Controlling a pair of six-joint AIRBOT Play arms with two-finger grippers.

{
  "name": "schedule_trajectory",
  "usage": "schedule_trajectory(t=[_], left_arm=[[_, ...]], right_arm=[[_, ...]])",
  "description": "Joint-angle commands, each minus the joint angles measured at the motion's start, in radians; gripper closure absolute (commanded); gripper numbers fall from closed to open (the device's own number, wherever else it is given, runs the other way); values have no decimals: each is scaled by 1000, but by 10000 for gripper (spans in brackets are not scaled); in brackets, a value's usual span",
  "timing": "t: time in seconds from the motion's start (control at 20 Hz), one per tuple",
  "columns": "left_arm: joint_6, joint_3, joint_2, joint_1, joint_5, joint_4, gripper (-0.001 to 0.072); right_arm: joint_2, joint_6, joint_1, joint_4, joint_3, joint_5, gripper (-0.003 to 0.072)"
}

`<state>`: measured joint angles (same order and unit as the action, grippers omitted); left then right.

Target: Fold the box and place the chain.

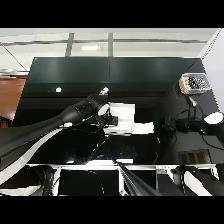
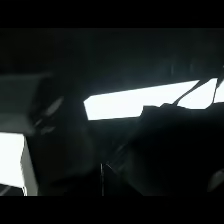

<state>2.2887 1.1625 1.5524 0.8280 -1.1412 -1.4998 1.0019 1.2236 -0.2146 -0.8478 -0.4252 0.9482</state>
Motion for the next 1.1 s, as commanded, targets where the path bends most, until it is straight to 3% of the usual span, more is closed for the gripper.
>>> schedule_trajectory(t=[0.0, 0.15, 0.45, 0.5, 0.55, 0.6, 0.9, 1.0, 1.05], left_arm=[[1, 1, 0, -1, -1, -2, 684], [1, 1, 0, -1, -1, -2, 684], [1, 1, 0, -1, -2, -2, 683], [1, 1, 0, -1, -2, -2, 683], [1, 1, 0, -1, -2, -2, 684], [1, 1, 0, -1, -1, -2, 684], [1, 1, 0, -1, -2, -2, 683], [1, 1, 0, -1, -1, -2, 683], [1, 1, 0, -1, -1, -2, 684]], right_arm=[[96, -72, 29, 208, 66, 62, 672], [192, -231, 156, 423, 56, 72, 671], [215, -271, 235, 425, -69, 111, 670], [215, -277, 235, 425, -93, 134, 627], [215, -278, 235, 425, -113, 164, 314], [215, -277, 236, 425, -126, 187, 79], [215, -229, 314, 425, -136, 144, 58], [215, -187, 377, 423, -146, 89, 148], [215, -152, 407, 417, -158, 64, 148]])
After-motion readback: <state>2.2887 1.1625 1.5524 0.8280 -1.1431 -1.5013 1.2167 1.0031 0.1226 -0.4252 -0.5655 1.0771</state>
